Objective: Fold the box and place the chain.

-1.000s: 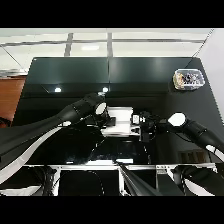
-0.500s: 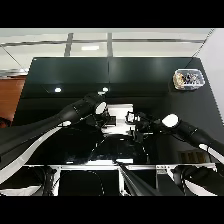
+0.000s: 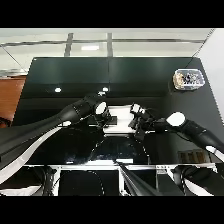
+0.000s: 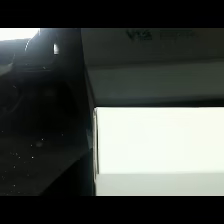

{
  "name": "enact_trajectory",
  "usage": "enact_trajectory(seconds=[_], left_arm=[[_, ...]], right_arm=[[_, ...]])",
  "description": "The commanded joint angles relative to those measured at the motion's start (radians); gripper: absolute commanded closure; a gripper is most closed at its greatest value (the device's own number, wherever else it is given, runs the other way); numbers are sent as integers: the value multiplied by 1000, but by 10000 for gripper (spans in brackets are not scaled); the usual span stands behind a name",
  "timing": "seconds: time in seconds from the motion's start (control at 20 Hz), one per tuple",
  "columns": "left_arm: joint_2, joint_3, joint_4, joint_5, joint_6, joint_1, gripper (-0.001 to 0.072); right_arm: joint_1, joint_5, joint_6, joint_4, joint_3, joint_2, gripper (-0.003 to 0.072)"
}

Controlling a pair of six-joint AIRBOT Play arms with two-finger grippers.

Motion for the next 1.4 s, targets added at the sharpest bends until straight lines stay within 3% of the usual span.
enact_trajectory(seconds=[0.0, 0.15, 0.25, 0.3, 0.45, 0.7, 0.95, 1.2, 1.3, 1.35], left_arm=[[0, 0, 8, -5, 23, 0, 679], [0, 0, 17, -20, 21, 0, 681], [0, 0, 35, -42, 20, 0, 682], [0, 0, 41, -45, 20, 0, 682], [0, 0, 48, -45, 20, -2, 682], [0, 0, 48, -39, 20, -2, 681], [0, 0, 48, -43, 20, -2, 681], [0, 0, 48, -47, 20, -2, 680], [0, 0, 48, -46, 20, -2, 680], [0, 0, 48, -45, 20, -2, 680]], right_arm=[[-95, 263, 378, -246, 56, 123, 665], [-320, 441, 707, -447, 84, 213, 665], [-499, 409, 959, -499, 51, 207, 665], [-589, 377, 1032, -428, 6, 201, 666], [-720, 460, 903, -147, -93, 123, 671], [-624, 413, 929, -119, -96, -53, 669], [-404, 393, 790, 79, -75, -153, 666], [-357, 466, 845, -5, 56, -152, 653], [-356, 504, 845, 20, 87, -152, 265], [-356, 526, 845, 21, 104, -152, 242]])
